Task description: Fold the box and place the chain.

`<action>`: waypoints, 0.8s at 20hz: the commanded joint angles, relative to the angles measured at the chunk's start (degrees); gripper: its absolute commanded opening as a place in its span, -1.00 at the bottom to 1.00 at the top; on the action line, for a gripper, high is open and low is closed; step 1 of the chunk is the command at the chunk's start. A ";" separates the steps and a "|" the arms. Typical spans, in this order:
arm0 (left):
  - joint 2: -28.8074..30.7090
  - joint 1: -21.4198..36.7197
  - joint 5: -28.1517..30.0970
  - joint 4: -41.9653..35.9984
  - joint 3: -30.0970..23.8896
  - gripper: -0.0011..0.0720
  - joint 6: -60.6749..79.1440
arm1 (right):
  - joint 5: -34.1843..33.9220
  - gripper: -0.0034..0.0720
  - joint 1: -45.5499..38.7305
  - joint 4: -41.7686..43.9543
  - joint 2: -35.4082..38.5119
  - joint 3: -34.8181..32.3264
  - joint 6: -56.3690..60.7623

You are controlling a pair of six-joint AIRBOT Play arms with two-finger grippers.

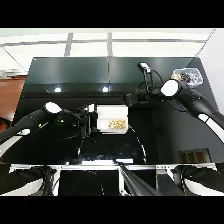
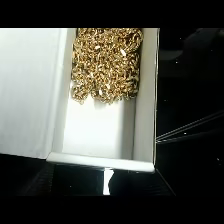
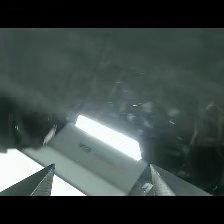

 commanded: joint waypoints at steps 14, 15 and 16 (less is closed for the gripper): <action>-0.02 -0.02 0.96 0.04 0.13 -0.01 -0.04 | 19.02 0.84 4.52 6.14 1.44 -0.79 -49.27; -0.02 -0.02 0.94 0.02 0.13 -0.01 -0.04 | 18.21 0.84 5.03 6.12 1.05 -0.85 -49.88; -0.02 -0.02 0.96 0.04 0.13 -0.01 -0.02 | 17.14 0.84 5.40 6.12 0.35 -0.85 -50.01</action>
